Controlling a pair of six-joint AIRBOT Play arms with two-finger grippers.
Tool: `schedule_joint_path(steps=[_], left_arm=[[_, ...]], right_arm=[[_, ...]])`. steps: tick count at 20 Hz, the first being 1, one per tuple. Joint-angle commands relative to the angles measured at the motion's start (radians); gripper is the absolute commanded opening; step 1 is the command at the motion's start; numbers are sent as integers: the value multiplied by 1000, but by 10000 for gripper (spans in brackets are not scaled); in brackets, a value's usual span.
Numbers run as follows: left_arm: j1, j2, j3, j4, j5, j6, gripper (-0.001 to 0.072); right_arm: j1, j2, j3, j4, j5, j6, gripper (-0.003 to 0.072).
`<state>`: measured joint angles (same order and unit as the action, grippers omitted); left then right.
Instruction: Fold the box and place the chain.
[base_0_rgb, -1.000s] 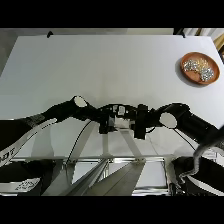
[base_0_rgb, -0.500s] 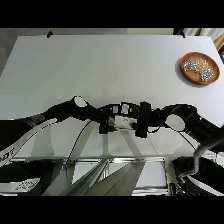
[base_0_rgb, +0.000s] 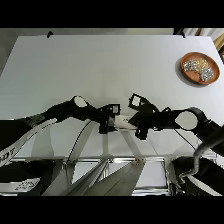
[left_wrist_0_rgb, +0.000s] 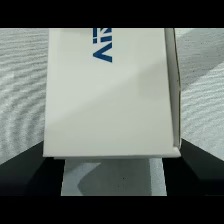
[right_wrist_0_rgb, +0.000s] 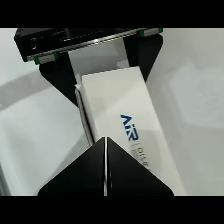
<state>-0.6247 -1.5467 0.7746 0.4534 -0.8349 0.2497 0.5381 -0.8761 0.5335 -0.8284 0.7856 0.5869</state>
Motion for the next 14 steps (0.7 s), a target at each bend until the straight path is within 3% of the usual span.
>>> schedule_joint_path(steps=[1, 4, 14], left_arm=[[0, 0, 1, 0, 0, 0, 137], [0, 0, 0, 0, 0, 0, 137], [0, 0, 0, 0, 0, 0, 137]], right_arm=[[-73, 3, -134, 341, -60, -261, 5], [-130, 3, -179, 389, -92, -322, 5], [-167, -47, -198, 458, -12, -496, 4]])
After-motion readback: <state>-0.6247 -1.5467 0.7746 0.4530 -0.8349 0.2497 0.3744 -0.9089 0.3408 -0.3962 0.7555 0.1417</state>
